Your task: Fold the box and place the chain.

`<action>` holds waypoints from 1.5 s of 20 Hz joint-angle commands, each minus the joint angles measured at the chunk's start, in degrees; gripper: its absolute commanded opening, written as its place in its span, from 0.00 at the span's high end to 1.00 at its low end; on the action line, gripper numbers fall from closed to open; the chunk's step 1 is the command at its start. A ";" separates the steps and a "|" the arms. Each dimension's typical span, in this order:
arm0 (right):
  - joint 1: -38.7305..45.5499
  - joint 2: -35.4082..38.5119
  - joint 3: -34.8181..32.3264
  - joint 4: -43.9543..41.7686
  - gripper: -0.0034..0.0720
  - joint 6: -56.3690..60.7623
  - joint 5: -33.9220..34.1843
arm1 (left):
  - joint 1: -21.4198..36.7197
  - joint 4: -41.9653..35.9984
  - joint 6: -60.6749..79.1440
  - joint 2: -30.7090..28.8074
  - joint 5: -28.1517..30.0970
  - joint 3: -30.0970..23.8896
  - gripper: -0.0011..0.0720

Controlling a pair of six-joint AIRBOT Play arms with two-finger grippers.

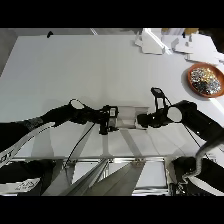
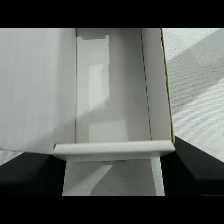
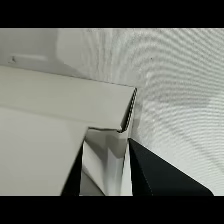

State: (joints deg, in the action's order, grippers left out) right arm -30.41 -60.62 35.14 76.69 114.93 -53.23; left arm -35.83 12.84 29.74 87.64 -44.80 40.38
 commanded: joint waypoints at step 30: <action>-8.74 -10.71 5.14 14.53 0.90 16.98 -3.80 | 0.02 0.02 0.00 -0.04 -0.02 0.04 0.80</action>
State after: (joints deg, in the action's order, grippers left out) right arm -39.31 -70.32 39.75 91.22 132.29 -55.44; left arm -35.83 12.86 29.71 87.61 -44.82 40.38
